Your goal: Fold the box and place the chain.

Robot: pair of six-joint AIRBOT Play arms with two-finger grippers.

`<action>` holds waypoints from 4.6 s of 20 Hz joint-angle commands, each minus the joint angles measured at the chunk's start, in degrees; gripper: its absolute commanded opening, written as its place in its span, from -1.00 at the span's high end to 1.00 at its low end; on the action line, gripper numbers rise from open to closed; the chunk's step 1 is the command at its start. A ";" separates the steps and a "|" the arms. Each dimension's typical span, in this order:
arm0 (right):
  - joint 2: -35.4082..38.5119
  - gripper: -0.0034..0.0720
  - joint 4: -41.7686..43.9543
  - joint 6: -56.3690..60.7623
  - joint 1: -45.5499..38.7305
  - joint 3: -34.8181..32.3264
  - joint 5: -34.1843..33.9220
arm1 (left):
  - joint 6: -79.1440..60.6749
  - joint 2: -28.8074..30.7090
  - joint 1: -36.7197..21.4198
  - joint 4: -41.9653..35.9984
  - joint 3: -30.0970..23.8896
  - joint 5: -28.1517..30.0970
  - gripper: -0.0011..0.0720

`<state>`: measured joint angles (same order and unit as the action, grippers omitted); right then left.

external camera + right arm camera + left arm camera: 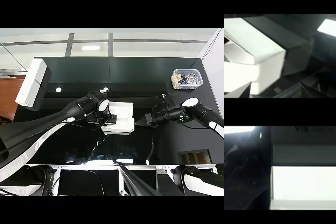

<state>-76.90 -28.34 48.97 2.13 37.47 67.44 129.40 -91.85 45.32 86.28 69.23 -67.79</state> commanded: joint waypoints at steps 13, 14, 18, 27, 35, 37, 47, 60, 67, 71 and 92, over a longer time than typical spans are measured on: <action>-0.02 -0.51 -15.91 29.11 16.74 8.37 -8.66 | 0.00 0.02 -0.02 0.04 0.04 0.07 0.88; -0.02 -0.51 -20.44 32.92 18.58 9.81 -8.63 | 0.00 0.02 -0.02 0.04 0.04 0.07 0.88; -0.04 -0.51 -32.70 45.66 25.49 13.68 -9.44 | 0.00 0.02 -0.02 0.04 0.04 0.09 0.88; -1.46 -0.51 -53.94 71.93 34.82 19.89 -6.38 | 0.00 0.02 -0.07 0.07 0.04 0.72 0.88; -5.07 -0.20 -51.30 76.26 36.20 20.39 -7.54 | 0.00 0.02 -0.11 0.07 0.04 0.66 0.88; -5.18 -0.19 -51.30 76.76 36.20 20.48 -7.39 | 0.00 0.02 -0.11 0.07 0.04 0.63 0.88; -6.25 0.87 -51.32 77.05 36.22 20.48 -4.83 | 0.00 0.02 -0.11 0.04 0.04 0.46 0.88; -5.07 0.04 -50.27 74.42 36.06 20.87 -4.94 | 0.00 0.02 -0.11 0.04 0.04 0.39 0.88; 11.96 0.04 -61.55 67.69 35.06 23.17 -0.98 | 0.00 0.02 -0.11 0.13 0.04 0.17 0.88; 18.71 0.04 -93.79 67.69 28.57 23.08 -0.26 | 0.00 0.02 -0.11 0.11 0.04 0.07 0.88; -40.92 -0.85 -61.05 76.59 -18.99 79.41 5.33 | 0.00 0.02 -0.11 0.17 0.04 0.00 0.88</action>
<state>-113.54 -92.38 121.84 -15.77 112.55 69.19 129.40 -91.85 45.25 86.41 69.23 -67.66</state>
